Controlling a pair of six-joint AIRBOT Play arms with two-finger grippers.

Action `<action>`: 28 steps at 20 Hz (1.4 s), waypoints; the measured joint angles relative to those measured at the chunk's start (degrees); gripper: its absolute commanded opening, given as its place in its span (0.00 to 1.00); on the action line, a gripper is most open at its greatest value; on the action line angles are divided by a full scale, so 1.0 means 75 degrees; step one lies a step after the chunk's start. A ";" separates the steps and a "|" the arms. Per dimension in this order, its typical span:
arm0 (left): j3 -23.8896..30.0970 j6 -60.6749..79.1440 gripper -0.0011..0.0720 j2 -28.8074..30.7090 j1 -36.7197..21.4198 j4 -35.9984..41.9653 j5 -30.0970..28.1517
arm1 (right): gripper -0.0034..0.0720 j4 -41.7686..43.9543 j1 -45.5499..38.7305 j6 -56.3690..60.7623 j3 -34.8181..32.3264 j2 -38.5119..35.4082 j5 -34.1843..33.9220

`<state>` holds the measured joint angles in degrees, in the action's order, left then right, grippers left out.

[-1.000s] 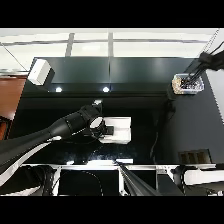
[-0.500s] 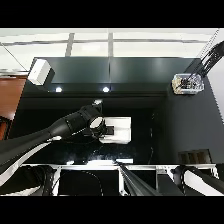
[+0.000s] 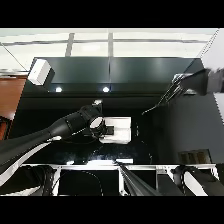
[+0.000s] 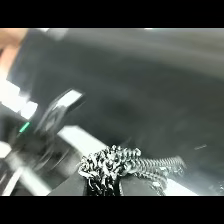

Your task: Fold the box and place the chain.

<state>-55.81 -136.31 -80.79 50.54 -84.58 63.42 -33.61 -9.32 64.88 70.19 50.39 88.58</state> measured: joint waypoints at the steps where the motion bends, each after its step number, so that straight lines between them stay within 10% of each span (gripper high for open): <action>1: 0.0000 0.0000 0.05 0.0000 0.0000 -0.0003 0.0003 | 0.05 0.0085 0.0326 -0.0029 -0.0172 -0.0044 0.0061; 14: 0.0000 0.0000 0.05 0.0000 0.0000 -0.0003 0.0009 | 0.05 0.0411 0.3748 0.0216 -0.0935 -0.0146 -0.1553; 28: 0.0000 0.0000 0.05 0.0000 0.0000 -0.0003 0.0009 | 0.05 -0.1227 0.4252 0.1387 -0.2748 -0.0105 -0.2585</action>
